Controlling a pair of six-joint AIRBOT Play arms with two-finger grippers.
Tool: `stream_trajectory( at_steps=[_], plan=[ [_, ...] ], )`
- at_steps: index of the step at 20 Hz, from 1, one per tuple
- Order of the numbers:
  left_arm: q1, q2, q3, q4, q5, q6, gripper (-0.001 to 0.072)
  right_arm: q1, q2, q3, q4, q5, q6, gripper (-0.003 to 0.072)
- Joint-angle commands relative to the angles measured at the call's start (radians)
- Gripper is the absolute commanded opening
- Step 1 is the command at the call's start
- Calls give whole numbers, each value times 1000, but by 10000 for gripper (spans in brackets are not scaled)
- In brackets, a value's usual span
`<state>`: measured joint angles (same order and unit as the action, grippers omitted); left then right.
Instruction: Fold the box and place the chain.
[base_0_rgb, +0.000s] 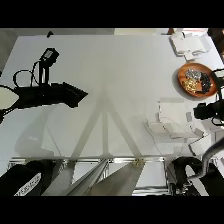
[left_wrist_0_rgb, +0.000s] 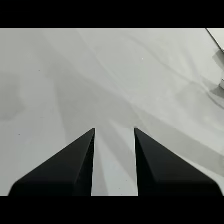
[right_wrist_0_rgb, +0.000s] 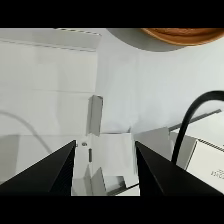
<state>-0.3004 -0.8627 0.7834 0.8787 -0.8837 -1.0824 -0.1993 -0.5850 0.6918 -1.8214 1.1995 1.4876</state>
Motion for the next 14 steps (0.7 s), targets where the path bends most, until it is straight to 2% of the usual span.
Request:
stream_trajectory(
  at_steps=[1,4,10,14],
  plan=[
    [0,0,0,0,0,0,280,-51,-31,0,-10,0,5,437],
    [0,0,0,0,0,0,280,-51,-58,1,-15,21,4,468],
    [0,0,0,0,0,0,280,-51,-63,2,-75,-21,-16,468],
    [0,0,0,0,0,0,280,-51,-140,3,-99,-13,-15,468]
  ],
)
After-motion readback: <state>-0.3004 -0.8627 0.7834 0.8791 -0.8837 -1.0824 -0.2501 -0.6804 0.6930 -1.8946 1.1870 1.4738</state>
